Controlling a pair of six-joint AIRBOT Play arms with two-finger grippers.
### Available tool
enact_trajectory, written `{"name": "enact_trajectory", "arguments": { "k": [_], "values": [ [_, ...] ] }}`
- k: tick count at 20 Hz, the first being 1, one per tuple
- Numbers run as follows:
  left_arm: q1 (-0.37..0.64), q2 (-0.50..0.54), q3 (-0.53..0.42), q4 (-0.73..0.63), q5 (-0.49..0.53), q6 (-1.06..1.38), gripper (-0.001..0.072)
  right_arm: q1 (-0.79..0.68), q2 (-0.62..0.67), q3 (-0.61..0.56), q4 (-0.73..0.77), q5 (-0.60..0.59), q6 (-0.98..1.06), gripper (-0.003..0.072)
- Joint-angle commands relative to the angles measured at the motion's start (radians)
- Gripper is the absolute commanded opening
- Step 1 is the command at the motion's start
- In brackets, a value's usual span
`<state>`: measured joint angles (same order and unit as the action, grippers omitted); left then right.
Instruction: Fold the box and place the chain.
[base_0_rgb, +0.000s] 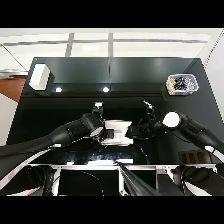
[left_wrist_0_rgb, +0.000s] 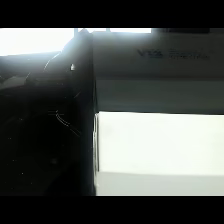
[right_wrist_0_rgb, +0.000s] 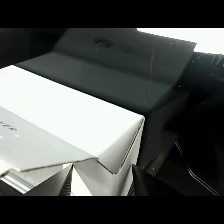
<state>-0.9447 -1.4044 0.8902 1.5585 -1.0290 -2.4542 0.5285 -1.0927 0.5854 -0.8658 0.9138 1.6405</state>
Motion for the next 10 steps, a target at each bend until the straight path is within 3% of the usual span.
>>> {"name": "enact_trajectory", "arguments": {
  "k": [1,5,6,7,10],
  "values": [
    [0.000,0.000,0.000,0.000,0.000,0.000,0.0030,0.044,-0.001,0.002,-0.017,-0.031,0.051,0.0404],
    [0.000,0.000,0.000,0.000,0.000,0.000,0.0030,0.079,-0.001,0.003,-0.077,-0.083,0.139,0.0403],
    [0.000,0.000,0.000,0.000,0.000,0.000,0.0030,0.085,-0.001,0.005,-0.082,-0.084,0.142,0.0358],
    [0.000,0.000,0.000,0.000,0.000,0.000,0.0030,0.092,-0.001,0.012,-0.092,-0.084,0.148,0.0358],
    [0.000,0.000,0.000,0.000,0.000,0.000,0.0030,0.130,-0.001,0.052,-0.226,-0.079,0.259,0.0358]
  ]
}}
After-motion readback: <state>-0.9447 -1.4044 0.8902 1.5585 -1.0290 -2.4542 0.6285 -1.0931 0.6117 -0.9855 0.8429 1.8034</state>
